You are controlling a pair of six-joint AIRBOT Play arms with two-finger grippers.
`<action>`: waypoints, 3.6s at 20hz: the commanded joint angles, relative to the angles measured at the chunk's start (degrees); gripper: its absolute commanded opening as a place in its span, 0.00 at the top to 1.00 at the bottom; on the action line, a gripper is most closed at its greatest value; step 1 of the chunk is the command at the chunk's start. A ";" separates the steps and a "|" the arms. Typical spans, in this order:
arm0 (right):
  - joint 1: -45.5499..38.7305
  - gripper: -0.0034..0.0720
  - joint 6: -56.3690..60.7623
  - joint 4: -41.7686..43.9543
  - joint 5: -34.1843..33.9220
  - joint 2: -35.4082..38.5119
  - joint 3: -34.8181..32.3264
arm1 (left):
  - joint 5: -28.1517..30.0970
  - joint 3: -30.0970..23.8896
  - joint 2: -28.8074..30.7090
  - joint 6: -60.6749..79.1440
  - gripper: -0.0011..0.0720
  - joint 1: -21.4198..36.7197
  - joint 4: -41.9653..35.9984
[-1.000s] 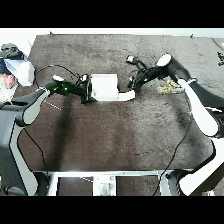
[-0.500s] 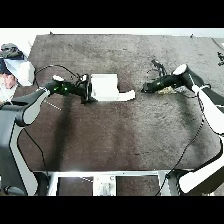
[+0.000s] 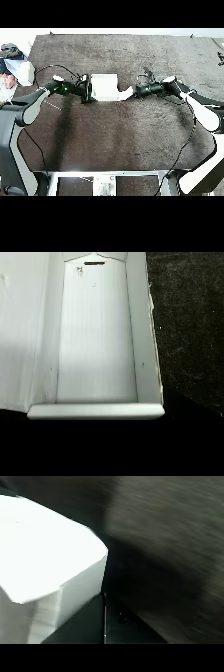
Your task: Fold the box and place the chain.
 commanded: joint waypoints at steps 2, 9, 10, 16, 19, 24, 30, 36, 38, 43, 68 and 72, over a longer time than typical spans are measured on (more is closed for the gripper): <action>1.46 0.66 -0.61 5.55 3.28 -0.02 2.08 | 0.02 0.00 -0.02 0.02 0.51 0.04 0.02; 5.81 0.43 6.54 -8.13 3.56 -0.22 9.99 | 0.00 0.00 -0.02 0.02 0.51 0.04 0.02; 6.91 0.43 6.80 -9.38 3.28 -0.26 10.84 | 0.00 0.00 -0.02 0.02 0.51 0.04 0.02; 10.25 0.43 11.63 -14.45 2.84 -0.44 13.94 | 0.00 0.00 -0.02 0.02 0.51 0.04 0.02; 12.20 0.43 17.97 -23.45 1.55 -0.44 16.00 | 0.00 0.00 -0.02 0.02 0.51 0.04 0.02; 15.28 0.43 23.19 -30.51 -0.66 -1.31 18.67 | 0.00 0.00 -0.02 0.02 0.51 0.04 0.02; 18.47 0.43 32.44 -41.09 3.17 -5.16 24.44 | 0.00 0.00 -0.02 0.02 0.51 0.04 0.02; 21.62 0.45 42.80 -54.86 9.66 -7.58 32.15 | -0.02 0.00 -0.02 0.02 0.51 0.04 0.02; 22.38 0.45 45.66 -56.50 9.53 -7.58 32.70 | 0.02 0.00 -0.02 0.02 0.51 0.04 0.02; 23.12 0.45 51.76 -57.51 9.73 -8.92 33.05 | 0.00 0.00 -0.02 0.02 0.51 0.04 0.02; 27.58 0.63 66.60 -66.71 13.05 -12.81 37.94 | 0.00 0.00 -0.02 0.02 0.51 0.04 0.02; 27.58 0.75 67.84 -66.75 12.35 -12.83 37.92 | 0.00 0.00 -0.02 0.02 0.51 0.04 0.02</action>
